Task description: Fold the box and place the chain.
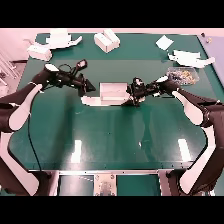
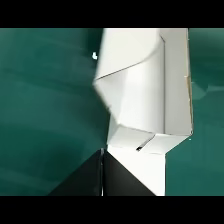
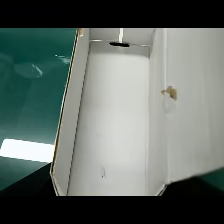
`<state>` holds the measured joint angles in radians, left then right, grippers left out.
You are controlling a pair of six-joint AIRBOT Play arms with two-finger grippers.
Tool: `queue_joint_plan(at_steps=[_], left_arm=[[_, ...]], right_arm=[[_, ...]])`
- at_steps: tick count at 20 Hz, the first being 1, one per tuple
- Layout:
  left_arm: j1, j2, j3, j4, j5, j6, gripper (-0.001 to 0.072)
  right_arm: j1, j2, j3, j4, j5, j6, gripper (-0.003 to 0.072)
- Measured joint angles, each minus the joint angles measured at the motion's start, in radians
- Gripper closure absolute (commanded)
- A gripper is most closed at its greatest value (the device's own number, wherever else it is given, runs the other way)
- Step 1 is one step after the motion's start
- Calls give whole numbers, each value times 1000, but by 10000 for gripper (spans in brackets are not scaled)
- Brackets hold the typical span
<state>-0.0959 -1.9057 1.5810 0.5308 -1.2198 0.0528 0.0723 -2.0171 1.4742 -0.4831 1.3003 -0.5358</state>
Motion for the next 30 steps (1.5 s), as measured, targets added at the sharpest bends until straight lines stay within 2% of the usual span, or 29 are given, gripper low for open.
queue_joint_plan(at_steps=[3, 8, 14, 20, 25, 30], left_arm=[[41, 15, 15, 1, -21, -104, 696], [80, 97, -3, 51, 13, -324, 696], [89, 220, -167, 168, 172, -562, 695], [91, 291, -355, 185, 344, -730, 694], [91, 300, -402, 183, 396, -832, 693], [91, 290, -412, 236, 389, -954, 693]], right_arm=[[0, 0, 0, 0, -1, 0, 94], [0, 0, 0, 0, -1, 0, 94], [0, 0, 0, 1, -2, 0, 94], [0, 0, 0, 2, -2, 0, 94], [0, 0, 0, 2, -2, 0, 94], [0, 0, 0, 2, -2, 0, 94]])
